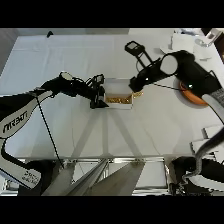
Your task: Fold the box and place the chain.
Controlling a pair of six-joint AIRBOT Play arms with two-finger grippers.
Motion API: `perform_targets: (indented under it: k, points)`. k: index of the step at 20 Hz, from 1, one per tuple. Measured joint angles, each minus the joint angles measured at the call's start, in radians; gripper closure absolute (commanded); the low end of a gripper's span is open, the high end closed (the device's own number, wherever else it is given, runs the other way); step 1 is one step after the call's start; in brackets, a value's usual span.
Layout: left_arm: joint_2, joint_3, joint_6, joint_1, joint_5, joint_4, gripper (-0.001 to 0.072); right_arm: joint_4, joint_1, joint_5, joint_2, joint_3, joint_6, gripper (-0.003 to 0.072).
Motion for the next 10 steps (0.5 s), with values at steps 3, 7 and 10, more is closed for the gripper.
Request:
perform_targets:
  k: [3,7,10]
  points:
    - [0.0,0.0,0.0,0.0,0.0,0.0,0.0316,-0.002,-0.114,0.046,-0.027,0.0,-0.162,0.0271]
    - [0.0,0.0,0.0,0.0,0.0,0.0,0.0316,0.0,-0.163,0.043,-0.117,0.0,-0.367,0.0131]
    - [0.0,0.0,0.0,0.0,0.0,0.0,0.0316,0.001,-0.151,0.015,-0.198,0.0,-0.48,0.0135]
